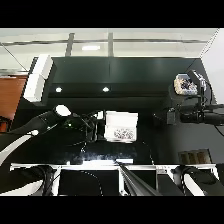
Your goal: Fold the box and place the chain.
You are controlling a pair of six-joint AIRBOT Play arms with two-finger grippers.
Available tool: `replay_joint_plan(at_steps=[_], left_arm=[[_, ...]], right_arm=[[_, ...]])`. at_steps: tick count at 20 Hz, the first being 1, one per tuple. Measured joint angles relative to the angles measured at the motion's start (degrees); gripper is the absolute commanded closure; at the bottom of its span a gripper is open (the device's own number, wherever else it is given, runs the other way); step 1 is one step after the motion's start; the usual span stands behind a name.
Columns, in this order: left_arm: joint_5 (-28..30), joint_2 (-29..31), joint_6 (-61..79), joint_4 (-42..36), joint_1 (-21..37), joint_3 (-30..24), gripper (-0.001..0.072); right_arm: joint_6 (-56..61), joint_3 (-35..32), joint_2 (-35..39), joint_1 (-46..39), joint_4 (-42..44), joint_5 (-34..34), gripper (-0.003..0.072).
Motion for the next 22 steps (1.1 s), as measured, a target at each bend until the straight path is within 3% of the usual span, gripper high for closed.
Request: replay_joint_plan(at_steps=[4,6,7,12,14,22], left_arm=[[0.5,0.0,-0.1,0.1,-1.0,0.0,0.0038],[0.8,0.0,-0.2,0.2,-1.2,0.0,0.0185],[0.8,0.0,-0.2,0.2,-1.3,0.0,0.0223],[0.9,0.0,-0.3,0.2,-1.4,0.0,0.0224],[0.9,0.0,-0.3,0.2,-1.4,0.0,0.0225],[0.9,0.0,-0.3,0.2,-1.4,0.0,0.0224]], right_arm=[[0.0,0.0,0.0,0.0,0.0,-0.1,0.0331],[0.0,0.0,0.0,0.0,0.0,-0.2,0.0331],[0.0,0.0,0.0,0.0,0.0,-0.2,0.0331],[0.0,-0.3,0.0,0.0,-0.2,-0.5,0.0328],[1.3,-1.0,-0.2,0.5,-0.5,-2.1,0.0021],[5.6,-2.3,-11.7,10.2,0.5,-17.3,0.0022]])
